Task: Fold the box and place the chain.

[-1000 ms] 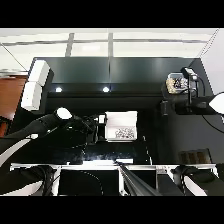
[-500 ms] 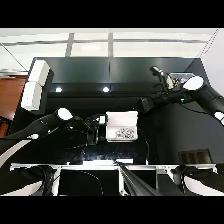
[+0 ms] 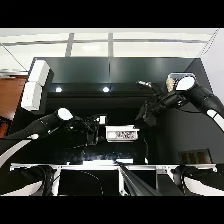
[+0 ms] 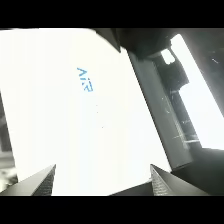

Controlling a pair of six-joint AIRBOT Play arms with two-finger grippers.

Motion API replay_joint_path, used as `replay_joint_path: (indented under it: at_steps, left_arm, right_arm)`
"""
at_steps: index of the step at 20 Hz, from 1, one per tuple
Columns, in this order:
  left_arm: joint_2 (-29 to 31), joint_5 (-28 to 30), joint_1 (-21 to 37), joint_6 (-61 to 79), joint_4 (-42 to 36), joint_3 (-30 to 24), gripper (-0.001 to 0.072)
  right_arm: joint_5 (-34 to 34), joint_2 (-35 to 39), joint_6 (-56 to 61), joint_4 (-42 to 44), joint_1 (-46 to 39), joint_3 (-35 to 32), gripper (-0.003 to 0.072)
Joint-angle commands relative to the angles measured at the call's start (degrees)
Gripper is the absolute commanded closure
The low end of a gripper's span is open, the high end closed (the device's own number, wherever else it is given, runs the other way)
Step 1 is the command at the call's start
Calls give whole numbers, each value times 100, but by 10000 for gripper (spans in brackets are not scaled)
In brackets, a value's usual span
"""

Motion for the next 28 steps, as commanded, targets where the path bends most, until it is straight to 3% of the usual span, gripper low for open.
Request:
replay_joint_path:
  at_steps: [1,5,10,16,28]
  left_arm:
    - [-4,0,-2,7,4,-2,257]
    - [-4,0,-2,7,4,-2,257]
    - [-4,0,-2,7,4,-2,257]
    - [-4,0,-2,7,4,-2,257]
    - [-4,0,-2,7,4,-2,257]
  right_arm:
    - [-636,-7,-739,-293,442,-2,4]
    - [-1178,33,-1233,-286,776,13,4]
    - [-658,793,-485,2,581,-35,4]
    - [-2085,966,-1676,1266,695,-1534,4]
    - [-1705,1211,-1711,393,907,-1443,5]
